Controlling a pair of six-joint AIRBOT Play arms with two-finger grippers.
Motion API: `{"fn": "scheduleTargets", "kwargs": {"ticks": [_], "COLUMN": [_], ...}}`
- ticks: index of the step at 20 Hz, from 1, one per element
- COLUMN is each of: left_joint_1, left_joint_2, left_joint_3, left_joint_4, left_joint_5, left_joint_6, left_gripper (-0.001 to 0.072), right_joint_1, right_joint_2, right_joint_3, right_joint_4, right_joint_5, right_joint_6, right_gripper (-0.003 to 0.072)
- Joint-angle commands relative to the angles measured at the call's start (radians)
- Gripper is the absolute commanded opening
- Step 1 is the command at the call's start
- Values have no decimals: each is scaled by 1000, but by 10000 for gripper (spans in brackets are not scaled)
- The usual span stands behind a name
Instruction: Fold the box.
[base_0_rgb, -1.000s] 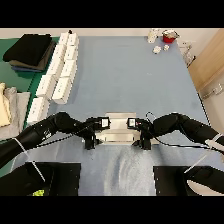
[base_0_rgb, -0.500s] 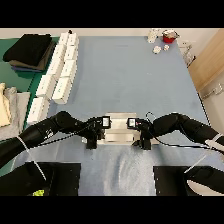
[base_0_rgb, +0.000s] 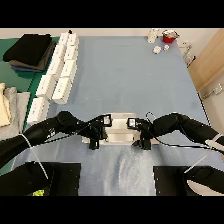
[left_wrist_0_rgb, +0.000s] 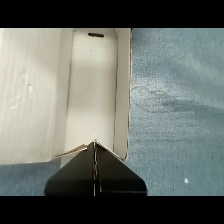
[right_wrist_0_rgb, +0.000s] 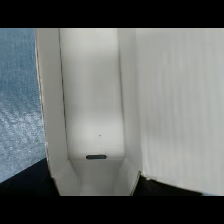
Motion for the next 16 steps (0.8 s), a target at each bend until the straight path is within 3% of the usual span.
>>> {"fn": "scheduleTargets", "kwargs": {"ticks": [1,5,6,7,8,16], "left_joint_1": [0,0,0,0,0,0], "left_joint_2": [-3,-4,-4,-4,-5,-5], "left_joint_3": [1,1,1,1,1,1], "left_joint_4": [-10,-11,-11,-21,-42,-53], "left_joint_5": [2,2,2,1,1,0], "left_joint_6": [4,4,4,4,3,3], "left_gripper": [14,16,142,462,510,509], "right_joint_1": [0,0,0,0,0,0], "right_joint_2": [0,0,0,0,0,0], "right_joint_3": [1,1,1,1,1,1], "right_joint_4": [0,0,0,0,0,0], "right_joint_5": [0,0,0,0,0,0], "right_joint_6": [0,0,0,0,0,0], "right_gripper": [516,516,516,516,516,516]}}
